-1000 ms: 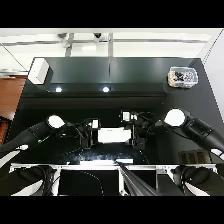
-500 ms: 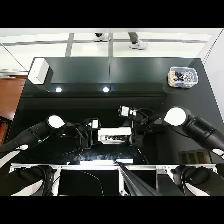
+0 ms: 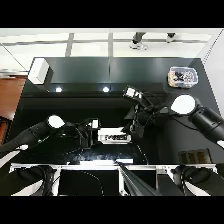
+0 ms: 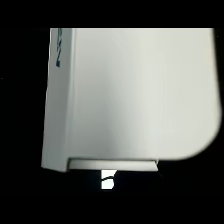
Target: Fold the box and place the chain.
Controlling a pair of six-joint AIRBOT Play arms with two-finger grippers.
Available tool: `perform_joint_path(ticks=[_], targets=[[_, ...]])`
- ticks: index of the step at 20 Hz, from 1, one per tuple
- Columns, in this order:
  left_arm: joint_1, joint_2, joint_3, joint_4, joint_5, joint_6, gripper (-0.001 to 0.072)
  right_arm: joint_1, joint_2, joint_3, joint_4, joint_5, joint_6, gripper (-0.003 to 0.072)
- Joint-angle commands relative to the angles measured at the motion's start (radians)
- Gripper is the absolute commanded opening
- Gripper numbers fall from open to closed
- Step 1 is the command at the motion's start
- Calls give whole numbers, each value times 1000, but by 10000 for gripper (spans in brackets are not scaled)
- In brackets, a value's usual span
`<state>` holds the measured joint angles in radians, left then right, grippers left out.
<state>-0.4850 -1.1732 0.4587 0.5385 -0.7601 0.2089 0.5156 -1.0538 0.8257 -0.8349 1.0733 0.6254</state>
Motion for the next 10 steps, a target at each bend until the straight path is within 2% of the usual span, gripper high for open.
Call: perform_joint_path(ticks=[1, 4, 10], targets=[[0, -1, 1, 0, 0, 0, 441, 17, -47, -39, -5, 0, -9, 615], [0, -1, 1, 0, 0, 0, 441, 66, -47, -43, -10, 43, -101, 614], [0, -1, 1, 0, 0, 0, 441, 89, -69, -43, -85, -24, -102, 615]])
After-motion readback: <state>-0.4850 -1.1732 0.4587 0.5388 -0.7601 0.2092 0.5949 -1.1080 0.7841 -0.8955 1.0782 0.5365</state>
